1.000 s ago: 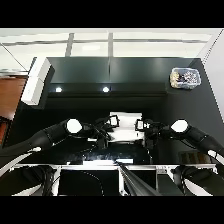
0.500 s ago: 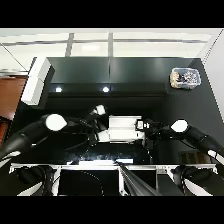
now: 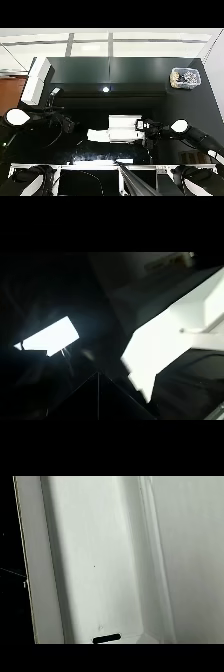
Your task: Fold the box and place the chain.
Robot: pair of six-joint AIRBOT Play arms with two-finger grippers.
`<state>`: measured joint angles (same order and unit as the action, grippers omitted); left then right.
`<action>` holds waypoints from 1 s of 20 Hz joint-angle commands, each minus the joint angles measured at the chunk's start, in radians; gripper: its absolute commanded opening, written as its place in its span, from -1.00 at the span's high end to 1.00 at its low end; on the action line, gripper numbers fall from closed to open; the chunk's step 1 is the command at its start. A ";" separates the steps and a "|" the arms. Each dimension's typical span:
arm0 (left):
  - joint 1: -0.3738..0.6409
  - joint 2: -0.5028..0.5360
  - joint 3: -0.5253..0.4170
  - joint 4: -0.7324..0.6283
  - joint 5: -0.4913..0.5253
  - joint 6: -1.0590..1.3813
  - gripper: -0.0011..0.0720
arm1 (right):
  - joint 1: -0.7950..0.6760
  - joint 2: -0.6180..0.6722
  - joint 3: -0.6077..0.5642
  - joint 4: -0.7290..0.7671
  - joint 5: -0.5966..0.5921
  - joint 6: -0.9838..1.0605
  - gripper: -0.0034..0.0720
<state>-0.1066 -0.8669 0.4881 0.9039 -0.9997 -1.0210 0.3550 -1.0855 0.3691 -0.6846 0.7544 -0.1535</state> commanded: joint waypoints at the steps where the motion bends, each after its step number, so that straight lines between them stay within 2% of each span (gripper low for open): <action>1: 0.062 -0.086 -0.074 0.025 -0.026 -0.354 0.88 | 0.001 0.000 0.000 0.000 0.001 0.000 -0.35; 6: 0.027 -0.314 -0.080 -0.368 -0.030 -0.141 0.88 | 0.001 0.000 0.000 0.000 0.001 0.000 -0.35; 8: -0.004 -0.378 -0.080 -0.476 -0.024 -0.066 0.88 | 0.001 0.000 0.000 0.000 0.001 0.000 -0.35; 11: -0.076 -0.425 -0.080 -0.505 0.012 -0.048 0.87 | 0.001 0.000 0.000 0.000 0.000 -0.001 -0.35; 13: -0.120 -0.430 -0.080 -0.505 0.030 -0.048 0.64 | 0.001 0.000 0.000 0.000 0.000 -0.001 -0.35; 16: -0.180 -0.430 -0.080 -0.497 0.078 -0.002 0.64 | 0.001 0.000 0.000 0.000 0.000 -0.001 -0.35; 17: -0.192 -0.430 -0.079 -0.499 0.084 -0.002 0.58 | 0.001 0.000 0.000 0.000 0.000 0.000 -0.35; 18: -0.200 -0.430 -0.071 -0.498 0.082 0.002 0.36 | 0.001 0.000 0.000 0.000 0.000 -0.001 -0.35; 20: -0.200 -0.430 -0.047 -0.497 0.066 0.006 0.31 | 0.001 0.000 0.000 0.000 0.000 -0.001 -0.35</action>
